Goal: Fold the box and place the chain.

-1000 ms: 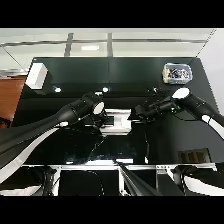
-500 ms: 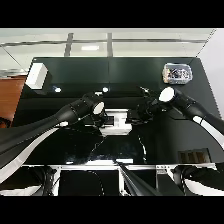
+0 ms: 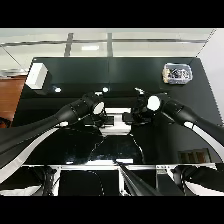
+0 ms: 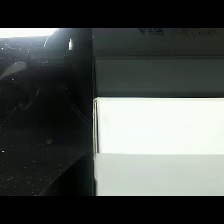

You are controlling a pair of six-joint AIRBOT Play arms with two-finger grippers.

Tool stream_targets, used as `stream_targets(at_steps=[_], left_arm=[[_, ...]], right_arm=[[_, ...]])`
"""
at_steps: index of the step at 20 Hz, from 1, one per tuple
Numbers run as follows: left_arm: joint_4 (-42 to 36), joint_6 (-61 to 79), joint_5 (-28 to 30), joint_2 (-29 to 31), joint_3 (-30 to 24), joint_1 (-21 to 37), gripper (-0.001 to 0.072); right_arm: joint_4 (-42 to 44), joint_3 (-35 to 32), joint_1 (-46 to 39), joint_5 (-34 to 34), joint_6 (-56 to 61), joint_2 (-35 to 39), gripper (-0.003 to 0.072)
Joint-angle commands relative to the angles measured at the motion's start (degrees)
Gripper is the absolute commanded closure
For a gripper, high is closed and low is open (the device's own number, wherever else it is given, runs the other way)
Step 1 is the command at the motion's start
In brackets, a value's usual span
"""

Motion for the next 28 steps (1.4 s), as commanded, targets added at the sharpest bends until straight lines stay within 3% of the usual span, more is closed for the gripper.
stream_targets(at_steps=[1,10,14,18,19,20,28], left_arm=[[0.0,0.0,0.0,0.0,0.1,0.0,0.0684],[0.0,0.0,0.0,0.0,0.1,0.0,0.0684],[0.0,0.0,0.0,0.0,0.1,0.0,0.0684],[0.0,0.0,0.0,0.0,0.1,0.0,0.0684],[0.0,0.0,0.0,0.0,0.1,0.0,0.0684],[0.0,0.0,0.0,0.0,0.1,0.0,0.0684],[0.0,0.0,0.0,0.0,0.1,0.0,0.0684]], right_arm=[[-8.6,1.0,3.5,0.0,8.5,-0.1,0.0354],[-9.9,1.1,4.9,3.0,8.2,0.0,0.0353],[-9.9,1.1,6.3,0.6,8.5,-0.2,0.0354],[-10.4,6.2,6.7,4.8,11.6,-4.7,0.0355],[-11.3,7.7,7.1,6.7,12.3,-5.7,0.0431],[-12.7,8.7,7.6,8.4,13.4,-6.4,0.0443],[-14.7,8.9,9.2,9.5,16.3,-7.3,0.0449]])
